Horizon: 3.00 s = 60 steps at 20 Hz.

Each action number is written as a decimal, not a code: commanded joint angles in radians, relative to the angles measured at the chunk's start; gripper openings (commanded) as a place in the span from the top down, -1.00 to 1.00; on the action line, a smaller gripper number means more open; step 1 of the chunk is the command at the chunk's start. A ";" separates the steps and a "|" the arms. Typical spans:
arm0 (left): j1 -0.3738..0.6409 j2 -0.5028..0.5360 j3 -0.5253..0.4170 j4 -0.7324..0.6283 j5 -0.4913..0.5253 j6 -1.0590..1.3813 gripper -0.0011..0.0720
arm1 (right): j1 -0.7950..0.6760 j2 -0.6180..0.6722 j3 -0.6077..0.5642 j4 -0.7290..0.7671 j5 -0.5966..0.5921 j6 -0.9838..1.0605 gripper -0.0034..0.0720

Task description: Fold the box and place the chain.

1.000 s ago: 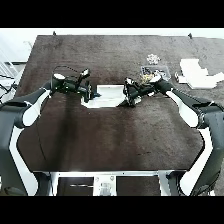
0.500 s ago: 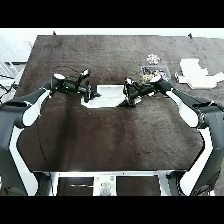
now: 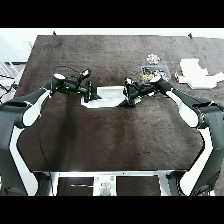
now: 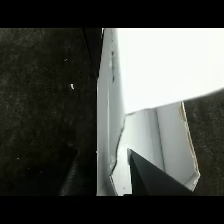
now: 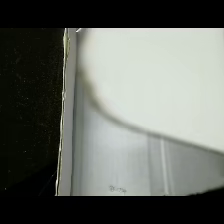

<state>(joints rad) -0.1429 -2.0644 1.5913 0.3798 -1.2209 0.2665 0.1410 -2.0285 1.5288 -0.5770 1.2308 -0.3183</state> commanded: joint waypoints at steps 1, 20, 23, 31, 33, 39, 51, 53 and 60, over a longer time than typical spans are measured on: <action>0.002 0.006 0.004 -0.002 -0.004 0.005 0.02 | 0.001 0.000 0.000 0.000 0.000 0.000 -0.62; 0.115 0.111 0.081 0.010 -0.310 -0.110 0.93 | 0.001 0.000 0.000 0.000 0.000 0.000 -0.62; 0.108 0.149 0.076 0.016 -0.306 -0.163 0.94 | 0.001 0.000 0.000 0.000 0.000 0.000 -0.62; -0.054 0.368 -0.264 0.076 0.093 -0.100 0.94 | 0.001 0.000 0.000 0.000 0.000 0.000 -0.62; -0.084 0.367 -0.312 0.077 0.142 -0.100 0.94 | 0.001 0.000 0.000 0.000 0.000 0.000 -0.62; -0.106 0.359 -0.326 0.018 0.356 -0.100 0.94 | 0.001 0.000 0.000 0.000 0.000 0.000 -0.62; -0.103 0.203 -0.145 0.001 0.402 -0.109 0.93 | 0.001 0.000 0.000 0.000 0.000 0.000 -0.62; -0.103 0.181 -0.145 0.003 0.387 -0.113 0.93 | 0.001 0.000 0.000 0.000 0.000 0.000 -0.62; -0.103 0.160 -0.145 0.024 0.395 -0.109 0.92 | 0.001 0.000 0.000 0.000 0.000 0.000 -0.62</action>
<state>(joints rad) -0.2451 -1.8980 1.4456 0.3927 -0.8299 0.1558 0.1410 -2.0289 1.5288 -0.5770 1.2304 -0.3176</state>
